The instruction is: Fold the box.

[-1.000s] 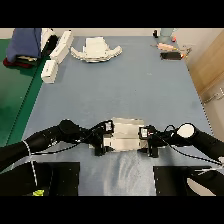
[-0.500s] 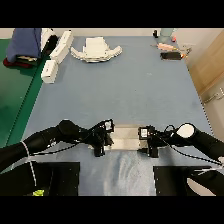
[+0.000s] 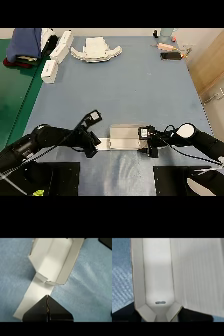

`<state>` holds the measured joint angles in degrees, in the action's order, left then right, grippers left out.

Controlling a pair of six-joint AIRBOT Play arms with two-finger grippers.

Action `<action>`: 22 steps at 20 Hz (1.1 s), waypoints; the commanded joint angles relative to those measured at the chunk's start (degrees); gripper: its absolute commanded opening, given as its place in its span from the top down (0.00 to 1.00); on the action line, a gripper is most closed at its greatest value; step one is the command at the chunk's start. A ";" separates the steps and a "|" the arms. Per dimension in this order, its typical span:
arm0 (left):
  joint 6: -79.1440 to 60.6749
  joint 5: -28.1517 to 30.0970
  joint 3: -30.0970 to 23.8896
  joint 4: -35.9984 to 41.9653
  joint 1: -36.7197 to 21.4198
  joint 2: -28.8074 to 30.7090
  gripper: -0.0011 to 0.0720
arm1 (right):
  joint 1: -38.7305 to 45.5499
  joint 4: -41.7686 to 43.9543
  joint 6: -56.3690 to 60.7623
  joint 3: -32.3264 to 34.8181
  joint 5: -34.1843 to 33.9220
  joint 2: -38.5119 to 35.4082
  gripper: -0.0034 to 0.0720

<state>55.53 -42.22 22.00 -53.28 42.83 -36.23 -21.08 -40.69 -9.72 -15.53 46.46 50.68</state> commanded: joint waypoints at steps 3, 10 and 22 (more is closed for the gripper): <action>60.85 -5.66 0.07 -26.99 -0.07 13.90 0.96 | -0.02 -0.02 0.02 0.00 0.00 -0.02 0.18; 77.61 -12.22 -2.32 -33.09 -0.04 7.80 0.96 | -0.02 -0.02 0.02 0.00 0.00 -0.02 0.18; 55.63 6.47 -3.13 1.90 2.38 -9.94 0.96 | -0.02 -0.02 0.02 0.00 0.00 -0.02 0.18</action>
<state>117.62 -37.82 18.90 -61.04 44.05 -45.17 -21.08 -40.71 -9.69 -15.53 46.46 50.70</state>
